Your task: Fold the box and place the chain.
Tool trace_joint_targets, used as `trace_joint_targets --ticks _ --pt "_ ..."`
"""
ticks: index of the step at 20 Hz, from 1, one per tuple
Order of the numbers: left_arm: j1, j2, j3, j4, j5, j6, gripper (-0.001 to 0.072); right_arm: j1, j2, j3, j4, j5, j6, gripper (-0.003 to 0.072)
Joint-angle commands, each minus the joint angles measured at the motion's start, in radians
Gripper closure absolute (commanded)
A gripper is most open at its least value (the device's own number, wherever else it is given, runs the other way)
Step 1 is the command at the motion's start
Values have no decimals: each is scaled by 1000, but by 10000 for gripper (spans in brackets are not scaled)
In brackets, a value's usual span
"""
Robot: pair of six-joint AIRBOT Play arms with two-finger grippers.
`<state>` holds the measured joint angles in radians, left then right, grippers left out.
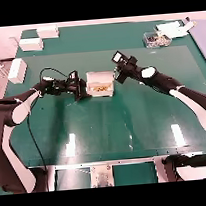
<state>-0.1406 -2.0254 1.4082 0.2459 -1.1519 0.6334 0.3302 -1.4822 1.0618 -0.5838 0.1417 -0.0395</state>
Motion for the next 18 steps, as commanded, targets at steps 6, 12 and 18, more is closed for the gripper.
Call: trace_joint_targets --ticks 6,12,18 --pt "1 0 0 0 1 0 227 159 329 -168 -1 -172 6 680" --pt "1 0 0 0 0 0 227 335 467 -208 -2 -288 1 679" --pt "1 0 0 0 1 0 227 481 483 -172 -2 -504 -115 680"
